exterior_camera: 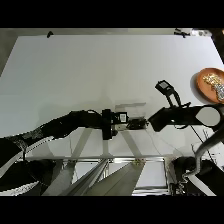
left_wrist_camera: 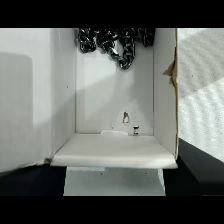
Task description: Fold the box and place the chain.
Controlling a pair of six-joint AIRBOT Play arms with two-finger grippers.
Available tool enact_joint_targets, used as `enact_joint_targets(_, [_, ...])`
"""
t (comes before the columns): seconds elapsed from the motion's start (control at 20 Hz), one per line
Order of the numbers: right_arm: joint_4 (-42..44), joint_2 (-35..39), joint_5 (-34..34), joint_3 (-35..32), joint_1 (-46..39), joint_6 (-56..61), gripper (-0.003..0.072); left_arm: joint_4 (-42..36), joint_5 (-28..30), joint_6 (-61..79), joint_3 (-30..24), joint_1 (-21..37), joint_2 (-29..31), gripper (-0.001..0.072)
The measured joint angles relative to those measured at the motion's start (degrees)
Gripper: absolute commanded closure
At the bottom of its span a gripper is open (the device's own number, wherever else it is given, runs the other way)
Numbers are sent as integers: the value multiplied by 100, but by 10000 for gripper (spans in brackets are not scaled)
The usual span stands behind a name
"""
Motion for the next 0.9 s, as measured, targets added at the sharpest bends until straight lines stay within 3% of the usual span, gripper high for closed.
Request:
enact_joint_targets(0.1, [-710,153,466,2,-177,-160,505,2,0,-2,0,0,-2,436])
enact_joint_targets(0.2, [-1073,199,404,-83,-269,-457,400,0,0,0,0,0,-2,436])
enact_joint_targets(0.25, [-1141,177,251,-138,-297,-671,387,0,0,0,0,0,0,436])
enact_joint_targets(0.5, [-726,-372,-11,-295,-186,-2452,385,2,0,0,0,0,-2,436])
enact_joint_targets(0.55, [-588,-529,-59,-306,-101,-2798,346,0,0,-2,0,0,-2,436])
enact_joint_targets(0.6, [-481,-678,-114,-315,-15,-3075,240,0,0,0,0,0,-2,436])
enact_joint_targets(0.65, [-393,-833,-184,-319,66,-3324,219,0,0,0,0,0,0,436])
enact_joint_targets(0.9, [-212,-1545,-505,-332,273,-4094,228,0,0,-2,0,0,0,436])
